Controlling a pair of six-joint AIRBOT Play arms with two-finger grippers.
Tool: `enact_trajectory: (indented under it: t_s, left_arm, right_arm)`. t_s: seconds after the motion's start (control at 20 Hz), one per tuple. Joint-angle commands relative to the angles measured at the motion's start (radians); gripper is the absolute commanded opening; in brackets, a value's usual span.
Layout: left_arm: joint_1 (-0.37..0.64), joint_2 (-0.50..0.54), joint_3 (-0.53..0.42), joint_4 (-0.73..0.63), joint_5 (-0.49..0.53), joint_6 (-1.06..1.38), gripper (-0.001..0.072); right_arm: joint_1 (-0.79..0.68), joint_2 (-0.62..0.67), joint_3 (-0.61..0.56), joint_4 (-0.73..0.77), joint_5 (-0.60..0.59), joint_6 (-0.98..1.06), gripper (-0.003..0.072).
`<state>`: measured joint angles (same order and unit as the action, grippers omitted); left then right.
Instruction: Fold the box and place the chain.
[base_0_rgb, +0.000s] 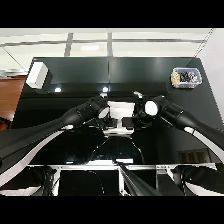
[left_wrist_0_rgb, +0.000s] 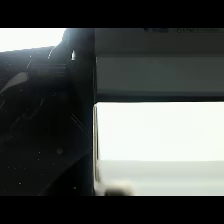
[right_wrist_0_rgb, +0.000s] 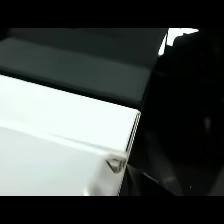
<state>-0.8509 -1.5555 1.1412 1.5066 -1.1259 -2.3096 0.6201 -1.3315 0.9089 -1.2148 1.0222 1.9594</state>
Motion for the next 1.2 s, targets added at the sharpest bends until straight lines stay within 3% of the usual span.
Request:
enact_trajectory:
  t_s: [0.0,0.15,0.2,0.25,0.7,0.8,0.85,1.1,1.15]
  left_arm:
    - [0.000,0.001,0.000,-0.001,-0.001,0.001,0.0032]
    - [0.000,0.001,0.000,0.000,-0.001,0.001,0.0031]
    - [0.000,0.001,0.000,0.000,-0.001,0.001,0.0031]
    - [0.000,0.001,0.000,0.000,-0.001,0.001,0.0031]
    - [0.000,0.001,0.000,0.000,-0.002,0.001,0.0032]
    - [0.000,0.001,0.000,-0.001,-0.002,0.001,0.0032]
    - [0.000,0.001,0.000,-0.001,-0.002,0.001,0.0031]
    - [0.000,0.001,0.000,-0.001,-0.002,0.001,0.0032]
    - [0.000,0.001,0.000,-0.001,-0.002,0.001,0.0032]
  right_arm:
    - [0.053,-0.033,0.047,-0.128,0.033,0.153,0.0309]
    - [0.080,-0.053,0.049,-0.149,0.031,0.225,0.0307]
    - [0.080,-0.062,0.049,-0.148,0.033,0.233,0.0210]
    - [0.080,-0.067,0.049,-0.147,0.033,0.237,0.0198]
    - [0.080,-0.074,0.049,-0.148,0.052,0.256,0.0192]
    - [0.080,-0.078,0.049,-0.148,0.053,0.263,0.0044]
    - [0.080,-0.078,0.049,-0.148,0.051,0.265,0.0015]
    - [0.080,-0.078,0.051,-0.148,0.068,0.269,0.0036]
    - [0.080,-0.078,0.052,-0.148,0.071,0.270,0.0157]
